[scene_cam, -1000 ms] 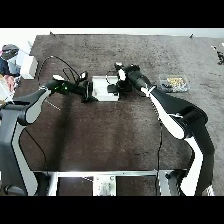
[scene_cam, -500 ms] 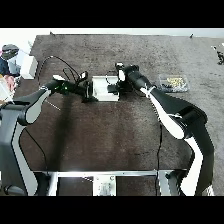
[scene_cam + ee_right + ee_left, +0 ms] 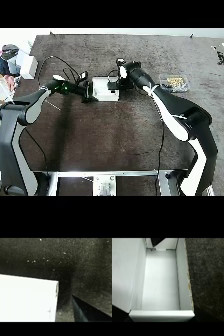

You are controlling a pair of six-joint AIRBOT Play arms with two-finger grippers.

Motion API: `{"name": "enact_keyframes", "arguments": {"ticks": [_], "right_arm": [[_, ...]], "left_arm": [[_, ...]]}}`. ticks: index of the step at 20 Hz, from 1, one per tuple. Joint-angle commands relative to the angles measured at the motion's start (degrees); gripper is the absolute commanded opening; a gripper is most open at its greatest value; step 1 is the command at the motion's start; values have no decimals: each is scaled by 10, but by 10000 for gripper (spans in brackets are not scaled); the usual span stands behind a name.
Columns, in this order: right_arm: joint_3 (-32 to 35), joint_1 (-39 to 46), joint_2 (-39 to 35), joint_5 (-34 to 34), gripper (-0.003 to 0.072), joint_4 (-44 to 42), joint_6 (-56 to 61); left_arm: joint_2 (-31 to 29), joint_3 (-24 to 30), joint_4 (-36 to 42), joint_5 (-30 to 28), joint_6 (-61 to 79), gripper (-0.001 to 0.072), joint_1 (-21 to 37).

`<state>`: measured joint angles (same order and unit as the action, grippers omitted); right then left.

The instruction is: Fold the box and place the chain.

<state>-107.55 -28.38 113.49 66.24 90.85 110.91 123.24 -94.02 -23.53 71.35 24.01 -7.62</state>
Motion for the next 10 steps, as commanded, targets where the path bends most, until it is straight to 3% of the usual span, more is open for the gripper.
{"name": "enact_keyframes", "arguments": {"ticks": [1, 3, 4, 5, 6, 8, 10], "right_arm": [[-1, 3, -32, 4, 543, 0, -70], [-1, 16, -66, 5, 540, 0, -130], [-1, 27, -84, 7, 397, 0, -160], [-1, 44, -101, 7, 188, 1, -190], [-1, 65, -113, 7, 158, 3, -204], [0, 126, -123, 27, 306, 5, -214], [4, 186, -123, 49, 307, 4, -214]], "left_arm": [[0, 0, 0, 0, 0, 409, 0], [0, 0, 0, 0, 0, 409, 0], [0, 0, 0, 0, 0, 409, 0], [0, 0, 0, 0, 0, 409, 0], [0, 0, 0, 0, 0, 409, 0], [0, 0, 0, 0, 0, 409, 0], [0, 0, 0, 0, 0, 409, 0]]}}
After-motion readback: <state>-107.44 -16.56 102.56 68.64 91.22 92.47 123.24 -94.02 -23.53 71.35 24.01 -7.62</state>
